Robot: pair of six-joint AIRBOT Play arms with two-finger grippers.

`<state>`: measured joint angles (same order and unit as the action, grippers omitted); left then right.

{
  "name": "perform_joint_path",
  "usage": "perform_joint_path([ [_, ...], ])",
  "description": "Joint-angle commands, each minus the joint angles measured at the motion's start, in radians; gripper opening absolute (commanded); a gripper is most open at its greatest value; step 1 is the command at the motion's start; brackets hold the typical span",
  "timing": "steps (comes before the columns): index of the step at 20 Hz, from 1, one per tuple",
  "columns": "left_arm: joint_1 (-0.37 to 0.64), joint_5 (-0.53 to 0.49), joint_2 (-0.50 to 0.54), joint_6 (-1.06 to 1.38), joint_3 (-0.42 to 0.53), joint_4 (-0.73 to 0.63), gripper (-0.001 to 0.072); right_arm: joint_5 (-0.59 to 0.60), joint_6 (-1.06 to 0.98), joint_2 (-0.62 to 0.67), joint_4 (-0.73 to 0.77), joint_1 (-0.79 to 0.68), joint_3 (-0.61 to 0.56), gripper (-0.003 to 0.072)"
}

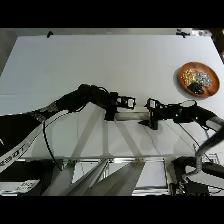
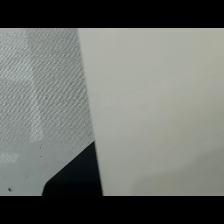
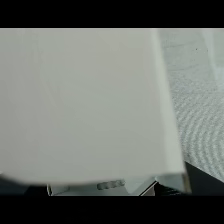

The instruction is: Fold the box and place the chain.

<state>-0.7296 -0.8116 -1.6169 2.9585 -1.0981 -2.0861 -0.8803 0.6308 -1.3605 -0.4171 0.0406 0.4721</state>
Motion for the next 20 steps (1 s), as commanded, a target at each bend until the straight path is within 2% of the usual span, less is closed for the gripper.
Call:
perform_joint_path([
  [1,0.0,0.0,0.0,0.0,0.0,0.0,0.0018,0.0,-0.006,-0.001,-0.011,0.001,-0.001,0.0399],
  [14,0.0,0.0,0.0,0.0,0.0,0.0,0.0018,-0.014,-0.031,-0.001,-0.061,0.004,-0.001,0.0399],
  [20,0.0,0.0,0.0,0.0,0.0,0.0,0.0018,-0.006,-0.058,-0.001,-0.129,0.004,-0.001,0.0402],
])
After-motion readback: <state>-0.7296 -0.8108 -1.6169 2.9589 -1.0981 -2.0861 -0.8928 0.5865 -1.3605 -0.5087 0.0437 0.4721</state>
